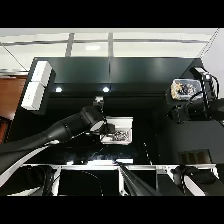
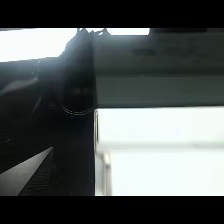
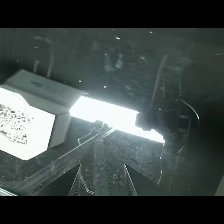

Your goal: Fold the box and place the chain.

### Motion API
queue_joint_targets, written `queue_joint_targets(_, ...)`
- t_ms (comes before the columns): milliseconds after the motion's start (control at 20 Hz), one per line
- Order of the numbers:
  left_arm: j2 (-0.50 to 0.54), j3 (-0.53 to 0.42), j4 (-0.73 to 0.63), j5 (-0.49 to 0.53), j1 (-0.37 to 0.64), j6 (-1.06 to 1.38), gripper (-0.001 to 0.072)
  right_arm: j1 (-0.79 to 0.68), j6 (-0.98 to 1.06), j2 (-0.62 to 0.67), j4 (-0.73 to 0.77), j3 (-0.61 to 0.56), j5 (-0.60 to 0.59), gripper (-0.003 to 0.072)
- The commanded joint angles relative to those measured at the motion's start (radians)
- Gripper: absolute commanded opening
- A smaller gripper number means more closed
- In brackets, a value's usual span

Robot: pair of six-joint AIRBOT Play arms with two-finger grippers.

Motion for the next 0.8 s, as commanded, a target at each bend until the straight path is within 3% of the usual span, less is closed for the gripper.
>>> queue_joint_targets(0,0.1,0.016,0.05,-0.05,0.0,0.099,0.0642,-0.004,-0.001,0.002,-0.009,-0.001,0.0,0.0334)
queue_joint_targets(250,0.31,-0.031,0.152,-0.141,0.05,0.185,0.0641,-0.004,-0.003,0.002,-0.013,-0.001,-0.001,0.0334)
queue_joint_targets(450,0.491,-0.228,0.033,-0.035,0.23,0.193,0.0641,-0.004,-0.005,0.002,-0.031,-0.016,-0.002,0.0333)
queue_joint_targets(550,0.591,-0.378,-0.133,0.126,0.346,0.282,0.0641,-0.004,-0.005,0.002,-0.031,-0.029,-0.007,0.0334)
queue_joint_targets(650,0.661,-0.523,-0.464,0.278,0.449,0.603,0.0641,-0.004,-0.005,0.002,-0.031,-0.039,-0.019,0.0334)
queue_joint_targets(750,0.662,-0.613,-0.774,0.247,0.501,1.038,0.0641,-0.004,-0.005,0.002,-0.03,-0.048,-0.034,0.0333)
